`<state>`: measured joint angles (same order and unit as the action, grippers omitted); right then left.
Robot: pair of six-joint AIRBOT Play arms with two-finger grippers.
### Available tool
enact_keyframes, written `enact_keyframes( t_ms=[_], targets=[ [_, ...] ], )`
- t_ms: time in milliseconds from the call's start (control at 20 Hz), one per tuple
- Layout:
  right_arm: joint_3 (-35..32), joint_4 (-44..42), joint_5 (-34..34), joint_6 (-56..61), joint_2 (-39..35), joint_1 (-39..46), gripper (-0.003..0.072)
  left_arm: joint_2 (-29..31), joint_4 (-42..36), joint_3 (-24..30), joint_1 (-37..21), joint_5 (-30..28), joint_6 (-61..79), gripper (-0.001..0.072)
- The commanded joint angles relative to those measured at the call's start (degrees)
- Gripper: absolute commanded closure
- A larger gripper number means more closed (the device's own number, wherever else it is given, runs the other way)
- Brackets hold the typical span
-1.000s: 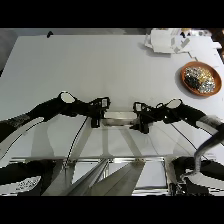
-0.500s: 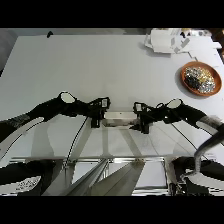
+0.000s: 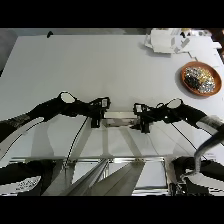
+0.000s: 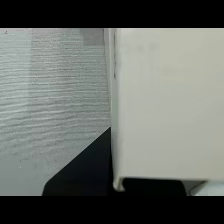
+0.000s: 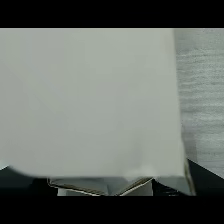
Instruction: Fold the box and place the chain.
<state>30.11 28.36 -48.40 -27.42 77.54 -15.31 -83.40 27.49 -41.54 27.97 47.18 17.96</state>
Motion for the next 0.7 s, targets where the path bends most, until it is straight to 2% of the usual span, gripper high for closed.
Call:
enact_keyframes(
  t_ms=[0, 150, 650],
  targets=[
    [0.07, 0.13, 2.71, -1.79, -0.02, -1.68, 0.039, 0.02, 0.04, -0.02, -0.02, 0.02, 0.02, 0.07],
    [0.07, 0.13, 5.14, -1.57, -0.02, -4.31, 0.0389, 0.02, 0.04, -0.02, -0.02, 0.02, 0.02, 0.07],
    [0.07, 0.28, 4.26, -0.44, -0.02, -4.37, 0.0391, 0.02, 0.02, -0.02, -0.02, 0.0, 0.02, 0.07]
  ],
)
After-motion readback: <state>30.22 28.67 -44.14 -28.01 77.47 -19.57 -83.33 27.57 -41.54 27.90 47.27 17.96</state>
